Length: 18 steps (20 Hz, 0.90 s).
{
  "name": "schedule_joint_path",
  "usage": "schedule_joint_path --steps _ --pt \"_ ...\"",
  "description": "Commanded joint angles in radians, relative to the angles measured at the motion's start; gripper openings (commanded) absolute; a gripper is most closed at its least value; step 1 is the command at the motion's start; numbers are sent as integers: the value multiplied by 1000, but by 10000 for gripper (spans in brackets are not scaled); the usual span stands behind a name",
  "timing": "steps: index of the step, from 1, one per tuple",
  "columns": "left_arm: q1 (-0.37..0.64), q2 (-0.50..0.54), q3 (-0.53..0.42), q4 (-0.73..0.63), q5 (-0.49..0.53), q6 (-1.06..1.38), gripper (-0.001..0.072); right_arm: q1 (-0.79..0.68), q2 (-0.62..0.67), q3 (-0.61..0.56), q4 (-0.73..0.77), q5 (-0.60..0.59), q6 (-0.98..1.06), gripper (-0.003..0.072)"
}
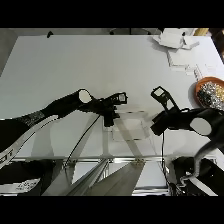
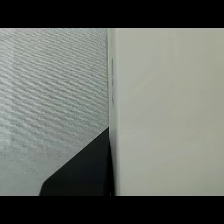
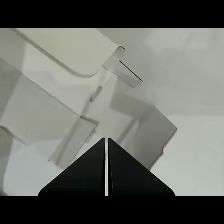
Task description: Fold the box and place the chain.
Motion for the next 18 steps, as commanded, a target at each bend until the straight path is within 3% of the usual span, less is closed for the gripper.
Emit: schedule_joint_path --steps 1,6,18 --pt "0 1 0 0 0 0 33 1 -142 -10 -2 -51 50 19" --pt "0 1 0 0 0 0 33 1 -254 -10 -8 -64 102 19" --pt "0 1 0 0 0 0 33 0 -326 -10 -34 -141 207 19"
